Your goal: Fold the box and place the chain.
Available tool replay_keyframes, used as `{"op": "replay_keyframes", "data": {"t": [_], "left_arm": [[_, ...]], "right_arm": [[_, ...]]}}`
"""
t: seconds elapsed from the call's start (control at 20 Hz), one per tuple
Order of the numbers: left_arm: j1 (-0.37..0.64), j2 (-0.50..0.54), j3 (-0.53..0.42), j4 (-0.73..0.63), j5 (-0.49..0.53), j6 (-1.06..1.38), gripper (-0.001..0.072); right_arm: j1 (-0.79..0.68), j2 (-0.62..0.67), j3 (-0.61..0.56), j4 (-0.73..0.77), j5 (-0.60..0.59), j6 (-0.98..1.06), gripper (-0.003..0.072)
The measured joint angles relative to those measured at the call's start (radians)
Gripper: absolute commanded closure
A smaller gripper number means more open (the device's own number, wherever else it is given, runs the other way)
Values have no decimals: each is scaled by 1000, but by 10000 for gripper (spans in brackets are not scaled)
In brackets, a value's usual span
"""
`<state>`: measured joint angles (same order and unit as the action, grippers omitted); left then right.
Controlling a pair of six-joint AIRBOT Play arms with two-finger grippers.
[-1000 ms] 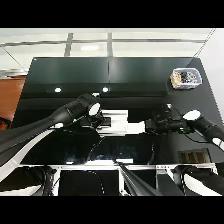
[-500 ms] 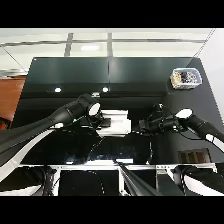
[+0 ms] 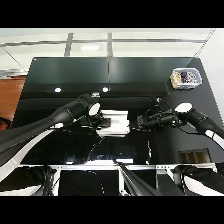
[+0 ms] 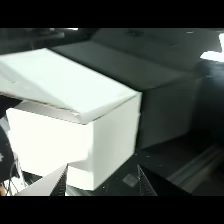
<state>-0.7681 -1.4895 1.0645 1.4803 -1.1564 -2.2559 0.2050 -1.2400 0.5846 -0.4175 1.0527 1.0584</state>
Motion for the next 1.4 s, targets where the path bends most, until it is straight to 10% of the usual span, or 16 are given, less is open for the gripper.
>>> {"op": "replay_keyframes", "data": {"t": [0.35, 0.75, 1.4], "left_arm": [[0, 0, 0, 0, -3, 0, 683], [0, 0, 0, 0, 0, 0, 683], [0, 0, 0, 0, 5, 0, 683]], "right_arm": [[138, 0, 87, -75, -96, 132, 214], [325, -8, 227, -484, -176, 586, 214], [496, -143, 420, -921, -11, 1045, 215]]}}
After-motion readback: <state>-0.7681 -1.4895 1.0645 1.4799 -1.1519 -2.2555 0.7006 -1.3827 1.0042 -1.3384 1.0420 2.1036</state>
